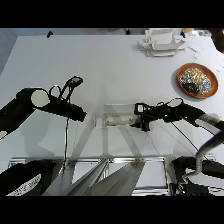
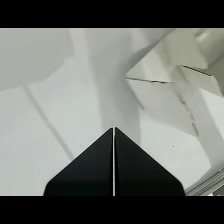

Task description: Fold the box and place the chain.

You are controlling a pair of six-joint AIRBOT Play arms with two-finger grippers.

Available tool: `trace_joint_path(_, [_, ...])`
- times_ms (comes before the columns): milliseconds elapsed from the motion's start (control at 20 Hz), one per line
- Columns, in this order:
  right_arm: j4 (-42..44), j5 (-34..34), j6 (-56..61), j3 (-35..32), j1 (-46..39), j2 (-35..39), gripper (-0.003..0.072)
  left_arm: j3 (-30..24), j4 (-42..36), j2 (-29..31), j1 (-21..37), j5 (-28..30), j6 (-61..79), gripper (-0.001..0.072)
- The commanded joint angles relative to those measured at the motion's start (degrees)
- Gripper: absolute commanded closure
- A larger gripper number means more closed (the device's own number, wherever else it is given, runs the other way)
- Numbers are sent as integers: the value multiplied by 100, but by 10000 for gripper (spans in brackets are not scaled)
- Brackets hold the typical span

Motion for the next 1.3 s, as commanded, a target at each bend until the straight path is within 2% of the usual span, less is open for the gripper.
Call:
trace_joint_path(0, [0,2,0,4,0,-2,320,-269,-398,-378,138,234,-791,703])
trace_joint_path(250, [0,2,0,4,0,-2,320,-302,-1279,-1189,70,535,-789,703])
trace_joint_path(450, [0,4,0,4,0,-2,320,-302,-1611,-1355,-74,763,-789,704])
trace_joint_path(800, [0,2,0,4,0,-2,320,-299,-2070,-1187,-273,859,-605,703])
trace_joint_path(850, [0,2,0,4,0,-2,320,-299,-2162,-1067,-354,861,-437,692])
trace_joint_path(950, [0,2,0,4,0,-2,320,-299,-2197,-841,-483,898,-356,547])
trace_joint_path(1250, [0,2,0,4,0,-2,320,-297,-2439,-516,-529,984,-361,546])
